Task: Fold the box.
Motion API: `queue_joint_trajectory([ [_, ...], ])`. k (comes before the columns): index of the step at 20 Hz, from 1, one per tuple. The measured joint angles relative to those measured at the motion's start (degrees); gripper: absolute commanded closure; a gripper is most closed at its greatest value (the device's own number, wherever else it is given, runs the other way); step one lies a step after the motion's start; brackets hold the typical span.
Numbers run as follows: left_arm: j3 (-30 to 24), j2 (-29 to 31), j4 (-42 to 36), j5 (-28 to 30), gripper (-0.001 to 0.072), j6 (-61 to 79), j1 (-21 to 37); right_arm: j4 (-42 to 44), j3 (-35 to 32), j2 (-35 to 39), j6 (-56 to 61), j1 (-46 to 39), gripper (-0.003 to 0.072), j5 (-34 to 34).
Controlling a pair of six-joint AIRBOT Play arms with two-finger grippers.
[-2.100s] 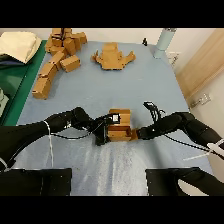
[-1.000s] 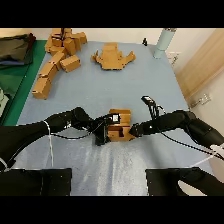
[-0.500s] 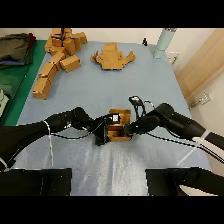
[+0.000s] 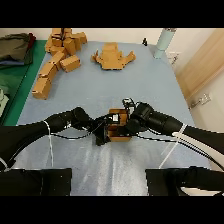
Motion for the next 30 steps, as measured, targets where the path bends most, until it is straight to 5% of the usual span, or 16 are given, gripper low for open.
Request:
queue_joint_trajectory([
  [1, 0.0, 0.0, 0.0, 0.0, 0.0288, 0.0, 0.0, -0.6, 0.1, -0.2, 0.3, 0.2, 0.0680, -0.5],
  [2, 0.0, 0.0, 0.0, 0.0, 0.0288, 0.0, 0.0, -1.1, 0.2, -0.4, 0.6, 0.3, 0.0560, -1.0],
  [3, 0.0, 0.0, 0.1, 0.0, 0.0288, 0.2, 0.0, -1.8, 0.3, -0.5, 0.5, 0.6, 0.0293, -1.4],
  [4, 0.0, 0.0, 0.2, 0.0, 0.0288, 0.4, 0.0, -2.0, 0.4, -0.7, 0.5, 0.9, 0.0206, -1.9],
  [13, 0.0, 0.0, 0.1, 0.0, 0.0288, 0.2, 0.0, -2.6, 2.6, 6.1, 1.3, 1.7, 0.0210, -8.2],
  [15, 0.0, 0.0, 0.1, 0.0, 0.0288, 0.2, 0.0, -3.3, 2.8, 9.0, 1.4, 1.7, 0.0301, -10.1],
  [18, 0.0, 0.0, 0.1, 0.0, 0.0288, 0.2, 0.0, -6.3, 2.8, 12.0, 1.3, 0.1, 0.0566, -13.2],
  [20, 0.0, 0.0, 0.1, 0.0, 0.0288, 0.2, 0.0, -8.1, 2.8, 12.5, -0.2, -3.5, 0.0674, -14.0],
  [22, 0.0, 0.0, 0.1, 0.0, 0.0288, 0.2, 0.0, -8.3, 2.7, 11.4, -4.2, -9.4, 0.0682, -12.2],
  [25, 0.0, 0.0, 0.1, 0.0, 0.0288, 0.2, 0.0, 1.6, 3.2, 6.6, -16.7, -22.0, 0.0682, -5.3],
  [30, 0.0, 0.0, 0.1, 0.0, 0.0288, 0.2, 0.0, 42.3, 9.4, -9.2, -51.7, -41.2, 0.0682, -6.7],
])
